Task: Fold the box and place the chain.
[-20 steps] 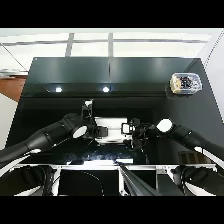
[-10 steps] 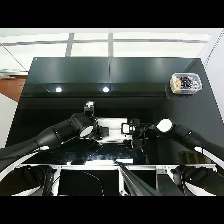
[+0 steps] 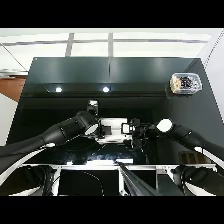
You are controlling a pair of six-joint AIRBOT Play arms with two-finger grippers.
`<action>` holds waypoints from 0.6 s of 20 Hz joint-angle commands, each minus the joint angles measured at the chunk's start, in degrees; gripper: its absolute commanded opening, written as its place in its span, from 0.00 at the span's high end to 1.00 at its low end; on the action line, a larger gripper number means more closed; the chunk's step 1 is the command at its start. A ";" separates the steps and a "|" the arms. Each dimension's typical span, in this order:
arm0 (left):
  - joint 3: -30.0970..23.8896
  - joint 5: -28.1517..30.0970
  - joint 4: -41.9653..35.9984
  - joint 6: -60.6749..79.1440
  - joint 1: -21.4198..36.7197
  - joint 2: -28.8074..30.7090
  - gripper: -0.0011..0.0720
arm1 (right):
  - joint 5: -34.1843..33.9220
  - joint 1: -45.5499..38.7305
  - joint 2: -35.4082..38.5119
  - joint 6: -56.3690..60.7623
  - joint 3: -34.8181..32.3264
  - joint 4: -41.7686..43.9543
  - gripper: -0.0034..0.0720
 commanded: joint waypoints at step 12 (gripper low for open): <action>0.37 -0.96 0.20 -0.44 -0.04 -0.92 0.81 | 0.00 0.07 -0.04 0.00 -0.02 0.02 0.39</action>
